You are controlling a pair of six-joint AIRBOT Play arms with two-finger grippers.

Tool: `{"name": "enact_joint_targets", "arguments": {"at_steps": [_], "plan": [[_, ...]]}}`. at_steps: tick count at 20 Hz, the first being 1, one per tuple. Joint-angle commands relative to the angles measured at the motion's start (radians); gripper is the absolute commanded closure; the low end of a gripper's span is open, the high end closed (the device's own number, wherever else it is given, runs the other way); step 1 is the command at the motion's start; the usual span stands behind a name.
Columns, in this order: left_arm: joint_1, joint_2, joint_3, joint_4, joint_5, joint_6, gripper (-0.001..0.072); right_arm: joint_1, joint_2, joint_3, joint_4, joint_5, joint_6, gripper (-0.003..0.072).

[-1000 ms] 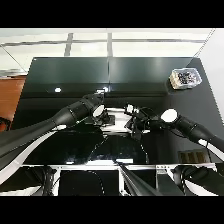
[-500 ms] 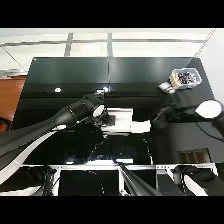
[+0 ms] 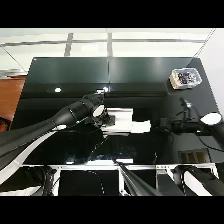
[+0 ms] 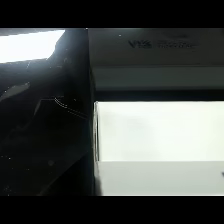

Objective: Fold the box and place the chain.

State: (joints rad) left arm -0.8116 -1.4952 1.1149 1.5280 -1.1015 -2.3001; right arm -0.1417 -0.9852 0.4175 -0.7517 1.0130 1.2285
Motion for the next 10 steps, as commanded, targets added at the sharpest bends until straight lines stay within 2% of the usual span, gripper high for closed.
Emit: {"name": "enact_joint_targets", "arguments": {"at_steps": [1, 5, 10], "plan": [[0.0, -0.001, 0.0, 0.0, 0.001, 0.0, 0.0682, 0.123, -0.147, -0.015, 0.179, -0.024, -0.093, 0.067], [0.0, -0.001, 0.0, 0.0, 0.001, 0.0, 0.0682, 0.212, -0.269, 0.055, 0.321, -0.033, -0.205, 0.067], [0.0, -0.001, 0.0, 0.0, 0.002, 0.0, 0.0682, 0.22, -0.275, 0.144, 0.257, 0.056, -0.227, 0.0669]]}}
